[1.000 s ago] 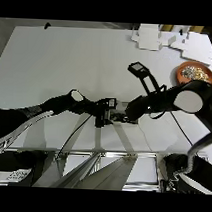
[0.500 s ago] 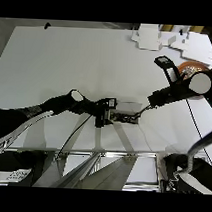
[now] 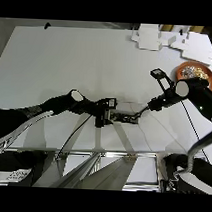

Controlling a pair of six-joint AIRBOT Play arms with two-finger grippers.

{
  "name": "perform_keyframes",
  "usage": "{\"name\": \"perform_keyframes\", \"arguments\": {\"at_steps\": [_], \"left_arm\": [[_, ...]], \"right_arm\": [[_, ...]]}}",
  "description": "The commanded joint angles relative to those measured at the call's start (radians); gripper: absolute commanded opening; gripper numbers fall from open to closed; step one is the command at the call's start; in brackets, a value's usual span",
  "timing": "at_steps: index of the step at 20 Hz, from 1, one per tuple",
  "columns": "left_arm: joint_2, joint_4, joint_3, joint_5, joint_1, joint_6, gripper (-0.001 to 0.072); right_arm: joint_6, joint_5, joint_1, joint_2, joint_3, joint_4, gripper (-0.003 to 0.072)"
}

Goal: Fold the box and place the chain.

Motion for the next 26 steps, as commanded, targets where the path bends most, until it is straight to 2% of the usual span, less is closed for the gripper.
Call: {"name": "perform_keyframes", "arguments": {"at_steps": [1,5,14,17,18,19,22,26], "left_arm": [[0.001,0.000,0.000,0.000,0.001,0.000,0.0211],[0.001,0.000,0.000,0.000,0.001,0.000,0.0211],[0.001,0.000,0.000,0.000,0.001,0.000,0.0211],[0.001,0.000,0.000,0.000,0.001,0.000,0.0211],[0.001,0.000,0.000,0.000,0.001,0.000,0.0211],[0.001,0.000,0.000,0.000,0.001,0.000,0.0211],[0.001,0.000,0.000,0.000,0.001,0.000,0.0211],[0.001,0.000,0.000,0.000,0.001,0.000,0.0211]], "right_arm": [[-0.007,-0.019,-0.014,-0.055,-0.009,-0.053,0.0271],[-0.007,-0.070,-0.061,-0.088,-0.009,-0.052,0.0269],[-0.025,-0.133,-0.062,-0.183,-0.011,-0.005,0.0261],[-0.021,-0.128,-0.062,-0.200,-0.032,-0.001,0.0142],[-0.017,-0.127,-0.062,-0.200,-0.033,0.000,0.0122],[-0.016,-0.124,-0.062,-0.195,-0.033,0.000,0.0029],[-0.016,-0.106,-0.062,-0.139,-0.033,-0.002,0.0008],[-0.016,-0.077,-0.062,0.023,-0.033,0.025,0.0008]]}}
